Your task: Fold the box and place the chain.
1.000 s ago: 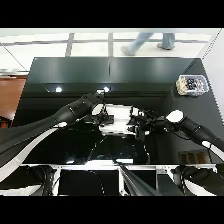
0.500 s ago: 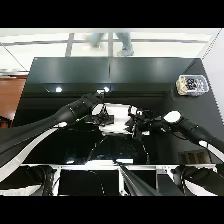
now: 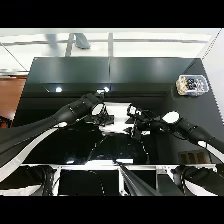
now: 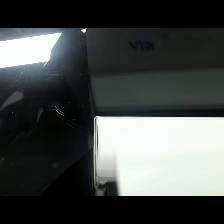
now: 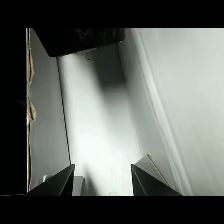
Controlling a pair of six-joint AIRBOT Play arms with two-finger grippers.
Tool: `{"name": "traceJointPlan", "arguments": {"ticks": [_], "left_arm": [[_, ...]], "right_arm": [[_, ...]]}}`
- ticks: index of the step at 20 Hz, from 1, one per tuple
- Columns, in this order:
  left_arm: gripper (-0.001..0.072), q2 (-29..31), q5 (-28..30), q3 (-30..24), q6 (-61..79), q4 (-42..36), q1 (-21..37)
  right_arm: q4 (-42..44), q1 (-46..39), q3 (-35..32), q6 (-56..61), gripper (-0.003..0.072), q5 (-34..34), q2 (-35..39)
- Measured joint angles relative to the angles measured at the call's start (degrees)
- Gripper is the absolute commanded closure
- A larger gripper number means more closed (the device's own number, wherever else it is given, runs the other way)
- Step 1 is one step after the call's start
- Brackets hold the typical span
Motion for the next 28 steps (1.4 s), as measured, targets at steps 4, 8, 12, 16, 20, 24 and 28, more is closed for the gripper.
{"name": "traceJointPlan", "arguments": {"ticks": [4,8,12,16,20,24,28], "left_arm": [[0.0685,0.0,0.2,0.0,0.0,-0.2,0.0],[0.0685,0.0,0.1,0.0,-0.1,-0.2,0.0],[0.0685,0.0,0.0,0.0,0.0,-0.1,0.0],[0.0685,0.0,0.0,0.0,0.0,0.0,0.0],[0.0685,0.0,0.0,0.0,0.0,0.0,0.0],[0.0685,0.0,0.0,0.0,0.0,0.0,0.0],[0.0684,0.0,0.0,0.0,0.0,0.0,0.0]], "right_arm": [[-0.3,0.0,0.0,1.9,0.0673,0.0,0.0],[-2.6,-2.4,0.8,13.5,0.0671,2.2,3.0],[-12.9,-14.2,2.9,36.3,0.067,12.0,11.5],[-26.2,-32.8,2.8,58.6,0.067,21.5,17.1],[-29.6,-45.1,-2.1,72.1,0.0671,23.2,18.0],[-25.0,-47.9,-7.5,74.4,0.0671,24.5,14.9],[-18.9,-42.0,-9.6,72.2,0.067,24.3,10.0]]}}
